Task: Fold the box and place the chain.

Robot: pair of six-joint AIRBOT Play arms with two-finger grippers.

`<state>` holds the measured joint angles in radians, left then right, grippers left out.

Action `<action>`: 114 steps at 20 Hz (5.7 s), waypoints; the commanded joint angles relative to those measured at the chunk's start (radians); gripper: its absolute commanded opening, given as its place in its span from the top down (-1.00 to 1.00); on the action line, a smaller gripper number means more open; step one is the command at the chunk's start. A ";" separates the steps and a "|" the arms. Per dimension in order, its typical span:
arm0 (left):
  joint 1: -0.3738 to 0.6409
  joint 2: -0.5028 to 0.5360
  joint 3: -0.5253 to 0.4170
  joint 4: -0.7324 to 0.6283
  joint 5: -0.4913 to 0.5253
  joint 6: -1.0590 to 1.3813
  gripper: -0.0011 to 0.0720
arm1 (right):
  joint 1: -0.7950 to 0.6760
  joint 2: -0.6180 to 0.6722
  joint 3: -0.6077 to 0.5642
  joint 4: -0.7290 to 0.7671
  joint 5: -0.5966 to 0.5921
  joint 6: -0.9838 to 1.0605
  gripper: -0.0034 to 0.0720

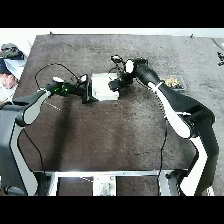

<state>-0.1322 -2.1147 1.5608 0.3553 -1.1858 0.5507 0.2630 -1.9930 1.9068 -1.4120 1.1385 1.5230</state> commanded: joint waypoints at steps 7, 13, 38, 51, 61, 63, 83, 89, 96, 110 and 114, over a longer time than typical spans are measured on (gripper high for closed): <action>0.000 0.000 0.001 0.000 0.000 0.000 0.22 | 0.019 -0.017 0.010 -0.047 0.009 0.151 -0.40; 0.000 0.000 0.001 0.000 0.000 0.000 0.22 | 0.048 -0.056 0.010 -0.149 0.031 0.262 -0.35; 0.000 0.000 0.001 0.000 0.000 0.000 0.21 | 0.091 -0.056 0.011 -0.253 0.058 0.418 0.26; 0.000 0.000 0.001 0.000 0.000 0.000 0.21 | 0.092 -0.093 0.073 -0.261 0.127 0.438 0.76; 0.000 0.000 0.001 0.000 0.000 0.000 0.22 | 0.092 -0.052 0.074 -0.263 0.119 0.437 -0.13; 0.000 0.000 0.001 0.000 0.000 0.000 0.22 | 0.092 -0.032 0.074 -0.256 0.127 0.404 -0.13; 0.000 0.000 0.001 0.000 0.000 0.000 0.22 | -0.283 0.632 -0.782 -0.230 -0.541 0.220 0.18; 0.000 0.000 0.001 0.000 0.000 0.000 0.22 | -0.500 0.507 -0.668 -0.019 -0.388 -0.050 0.18; 0.000 0.000 0.001 0.000 0.000 0.000 0.22 | -0.527 0.253 -0.385 -0.050 -0.173 -0.118 0.18; 0.000 0.000 0.001 0.000 0.000 0.000 0.22 | -0.526 0.164 -0.340 -0.057 -0.151 -0.144 0.49; 0.000 0.000 0.001 0.000 0.000 0.000 0.22 | -0.526 0.182 -0.332 -0.057 -0.154 -0.169 0.94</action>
<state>-0.1333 -2.1151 1.5608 0.3550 -1.1858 0.5503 -0.2626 -1.8217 1.5700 -1.4700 0.9878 1.3659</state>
